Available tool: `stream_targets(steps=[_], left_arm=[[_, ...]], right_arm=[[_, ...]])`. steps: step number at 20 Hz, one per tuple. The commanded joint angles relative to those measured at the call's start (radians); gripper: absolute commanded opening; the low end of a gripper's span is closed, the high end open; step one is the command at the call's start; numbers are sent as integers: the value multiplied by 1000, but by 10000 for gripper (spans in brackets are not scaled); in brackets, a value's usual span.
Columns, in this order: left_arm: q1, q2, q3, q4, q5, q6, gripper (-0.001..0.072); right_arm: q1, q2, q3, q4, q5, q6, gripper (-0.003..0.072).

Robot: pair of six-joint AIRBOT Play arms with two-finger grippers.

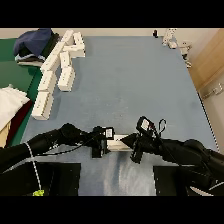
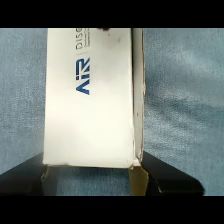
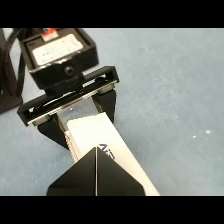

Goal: Fold the box.

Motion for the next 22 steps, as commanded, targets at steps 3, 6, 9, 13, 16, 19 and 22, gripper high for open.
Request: stream_targets(steps=[3,6,9,13,16,19,22], left_arm=[[0,0,0,0,0,0,477],[0,0,0,0,0,0,477],[0,0,0,0,0,0,477],[0,0,0,0,0,0,477],[0,0,0,0,0,0,477],[0,0,0,0,0,0,477],[0,0,0,0,0,0,477]], right_arm=[[91,14,-123,66,226,118,2],[97,-34,-130,53,231,117,2],[103,-85,-130,52,234,117,3],[128,-127,-130,48,233,117,2],[128,-142,-130,44,233,114,2],[128,-142,-130,44,233,114,2],[128,-142,-130,44,233,114,3]])
